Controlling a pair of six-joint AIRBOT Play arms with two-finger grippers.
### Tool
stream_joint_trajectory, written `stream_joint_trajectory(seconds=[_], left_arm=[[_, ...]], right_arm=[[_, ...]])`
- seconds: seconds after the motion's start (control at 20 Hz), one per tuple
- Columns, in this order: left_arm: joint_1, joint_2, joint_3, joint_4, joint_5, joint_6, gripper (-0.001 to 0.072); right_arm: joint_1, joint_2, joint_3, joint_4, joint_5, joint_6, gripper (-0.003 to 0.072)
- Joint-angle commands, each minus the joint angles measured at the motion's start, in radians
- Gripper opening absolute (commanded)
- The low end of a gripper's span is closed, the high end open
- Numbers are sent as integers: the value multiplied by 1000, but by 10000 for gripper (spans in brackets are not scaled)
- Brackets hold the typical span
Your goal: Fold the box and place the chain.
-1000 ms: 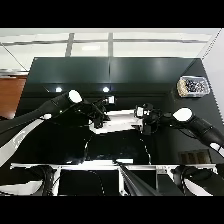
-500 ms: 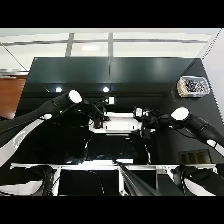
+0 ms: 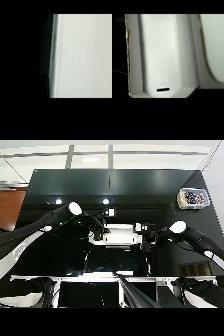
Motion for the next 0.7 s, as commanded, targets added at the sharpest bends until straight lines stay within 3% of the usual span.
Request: stream_joint_trajectory(seconds=[0.0,0.55,0.6,0.65], left_arm=[[0,1,1,0,2,0,26],[0,1,1,0,2,1,26],[0,1,1,0,2,0,26],[0,0,1,0,2,1,26]], right_arm=[[0,-18,-2,57,-16,-43,720],[57,-61,-1,-18,-55,-12,720],[56,-61,-1,-18,-55,-12,703],[56,-61,-1,-18,-55,-12,620]])
